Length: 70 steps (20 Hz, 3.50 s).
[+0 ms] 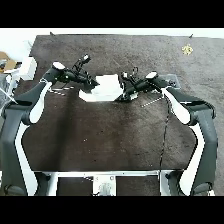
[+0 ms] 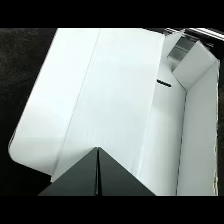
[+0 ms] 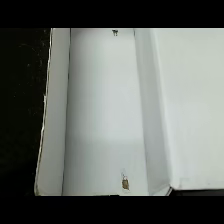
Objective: Fold the box and place the chain.
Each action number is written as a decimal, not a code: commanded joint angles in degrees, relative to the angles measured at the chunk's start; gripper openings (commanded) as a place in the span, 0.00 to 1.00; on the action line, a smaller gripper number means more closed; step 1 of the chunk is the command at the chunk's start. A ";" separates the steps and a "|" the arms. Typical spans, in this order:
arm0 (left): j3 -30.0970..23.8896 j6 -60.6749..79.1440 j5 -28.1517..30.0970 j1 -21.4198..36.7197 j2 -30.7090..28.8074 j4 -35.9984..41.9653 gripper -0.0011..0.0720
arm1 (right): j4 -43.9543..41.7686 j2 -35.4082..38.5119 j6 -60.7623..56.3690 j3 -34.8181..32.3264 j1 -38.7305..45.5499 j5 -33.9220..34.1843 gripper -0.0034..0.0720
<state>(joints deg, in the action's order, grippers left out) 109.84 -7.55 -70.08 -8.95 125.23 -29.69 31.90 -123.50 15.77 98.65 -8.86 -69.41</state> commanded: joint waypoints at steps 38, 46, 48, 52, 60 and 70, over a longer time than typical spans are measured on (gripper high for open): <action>-15.58 8.04 7.06 -4.04 -11.63 -20.74 0.91 | 0.02 -0.02 0.07 0.02 -0.07 0.22 0.71; -15.58 7.15 5.51 -4.04 -11.63 -20.44 0.36 | 0.02 -0.02 0.07 0.02 -0.07 0.22 0.71; -15.58 7.10 4.52 -4.04 -11.63 -19.19 0.14 | 0.02 -0.02 0.07 0.02 -0.07 0.22 0.71; -15.61 7.13 3.85 -4.04 -11.54 -14.40 0.14 | 0.02 -0.02 0.07 0.02 -0.07 0.22 0.71; -15.87 8.61 4.55 -4.11 -9.18 -8.11 0.14 | 0.02 -0.02 0.07 0.02 -0.07 0.22 0.71; -15.87 11.45 5.18 -4.11 -8.72 -7.69 0.46 | 0.00 -0.02 0.07 0.02 -0.07 0.22 0.71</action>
<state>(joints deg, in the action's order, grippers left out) 93.97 3.64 -65.36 -13.08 116.44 -35.31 31.94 -123.48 15.86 98.65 -8.88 -69.17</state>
